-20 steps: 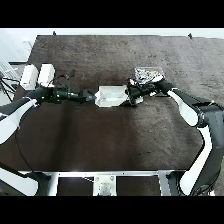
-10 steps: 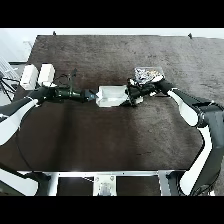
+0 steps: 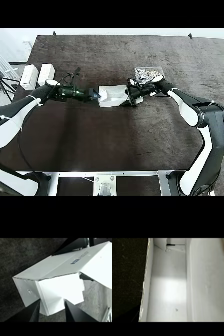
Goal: Fold the box and place the chain.
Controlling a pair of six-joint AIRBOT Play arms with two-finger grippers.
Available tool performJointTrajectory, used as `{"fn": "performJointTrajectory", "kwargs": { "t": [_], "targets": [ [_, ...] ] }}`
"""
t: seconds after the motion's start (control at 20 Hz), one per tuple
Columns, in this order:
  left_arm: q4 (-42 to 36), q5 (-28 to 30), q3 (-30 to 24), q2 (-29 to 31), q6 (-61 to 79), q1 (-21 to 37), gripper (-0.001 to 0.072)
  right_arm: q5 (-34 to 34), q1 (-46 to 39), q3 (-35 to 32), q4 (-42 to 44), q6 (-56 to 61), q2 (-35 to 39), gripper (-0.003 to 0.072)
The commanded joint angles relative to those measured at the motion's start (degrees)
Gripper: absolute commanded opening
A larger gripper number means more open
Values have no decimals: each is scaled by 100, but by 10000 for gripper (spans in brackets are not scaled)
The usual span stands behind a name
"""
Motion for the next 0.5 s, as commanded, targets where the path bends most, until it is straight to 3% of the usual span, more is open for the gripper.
{"fn": "performJointTrajectory", "kwargs": {
  "t": [0.0, 0.3, 0.45],
  "targets": [
    [197, 181, 37, 4, -363, -133, 366, 2, -2, 0, 2, 0, 0, 517],
    [1574, 195, 597, 4, -1770, -437, 366, 2, -2, 0, 2, 0, 0, 517],
    [1836, 223, 726, 4, -2063, -577, 365, 2, -2, 0, 2, 0, 0, 517]
  ]
}}
